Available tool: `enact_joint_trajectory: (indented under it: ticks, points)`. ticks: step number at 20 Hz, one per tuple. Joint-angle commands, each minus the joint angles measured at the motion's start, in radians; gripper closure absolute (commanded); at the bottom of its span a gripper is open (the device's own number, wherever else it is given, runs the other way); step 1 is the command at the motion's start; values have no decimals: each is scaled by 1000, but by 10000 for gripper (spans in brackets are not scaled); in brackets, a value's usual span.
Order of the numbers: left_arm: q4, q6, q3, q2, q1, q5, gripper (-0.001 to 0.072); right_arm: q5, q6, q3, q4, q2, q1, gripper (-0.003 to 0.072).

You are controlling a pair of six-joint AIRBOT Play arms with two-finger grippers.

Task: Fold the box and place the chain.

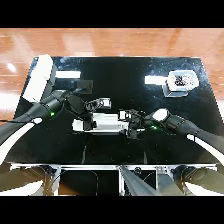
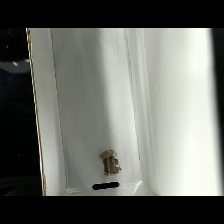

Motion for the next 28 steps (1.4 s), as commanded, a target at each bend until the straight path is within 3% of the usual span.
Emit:
enact_joint_trajectory:
  ticks: [1, 15, 16, 19, 20, 22, 23, 25, 28]
  points:
    - [16, -11, 2, 1, 1, 13, 148, -2, 3, 0, 1, 0, 0, 146]
    - [21, -101, 2, 87, 188, 80, 165, -2, 3, 0, 1, 0, 0, 146]
    - [27, -112, 2, 110, 197, 90, 225, -2, 3, 0, 1, 0, 0, 146]
    - [44, -172, 2, 175, 237, 192, 506, -2, 3, 0, 1, 0, 0, 146]
    - [31, -182, 2, 191, 251, 255, 696, -2, 3, 0, 1, 0, 0, 147]
    - [-26, -184, -10, 214, 258, 352, 693, -2, 3, 0, 1, 0, 0, 146]
    - [-67, -183, -28, 232, 254, 353, 693, -2, 3, 0, 1, 0, 0, 146]
    - [-125, -184, -84, 286, 227, 300, 694, -2, 3, 0, 1, 0, 0, 146]
    - [-166, -229, -198, 392, 148, 116, 694, -2, 3, 0, 1, 0, 0, 146]
